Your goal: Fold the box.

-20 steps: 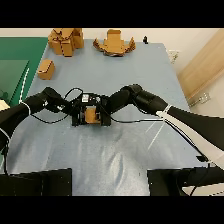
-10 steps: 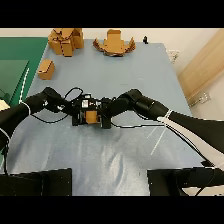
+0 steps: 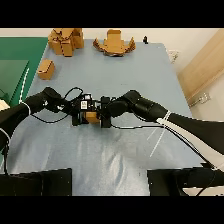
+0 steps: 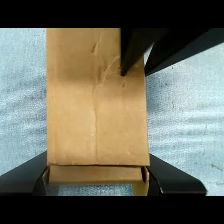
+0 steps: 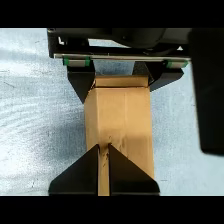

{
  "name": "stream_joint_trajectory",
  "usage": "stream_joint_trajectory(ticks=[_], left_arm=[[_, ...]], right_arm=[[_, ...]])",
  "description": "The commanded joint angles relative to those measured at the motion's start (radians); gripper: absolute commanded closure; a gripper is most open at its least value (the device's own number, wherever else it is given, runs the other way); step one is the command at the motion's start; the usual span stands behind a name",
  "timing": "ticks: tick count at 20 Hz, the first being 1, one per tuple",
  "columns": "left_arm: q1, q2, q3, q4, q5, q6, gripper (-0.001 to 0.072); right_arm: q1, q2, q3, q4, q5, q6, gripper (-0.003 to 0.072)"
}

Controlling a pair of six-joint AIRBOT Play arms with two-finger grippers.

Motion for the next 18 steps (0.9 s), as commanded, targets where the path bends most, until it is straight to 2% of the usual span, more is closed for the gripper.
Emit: stream_joint_trajectory(ticks=[1, 18], left_arm=[[-0.001, 0.0, -0.001, 0.0, -0.004, 0.0, 0.0354], [-0.001, 0.0, -0.001, 0.0, -0.006, -0.007, 0.0354]], right_arm=[[0.009, 0.005, 0.0, -0.024, -0.012, 0.0, 0.0669], [0.008, 0.045, 0.005, -0.036, 0.032, 0.0, 0.0669]])
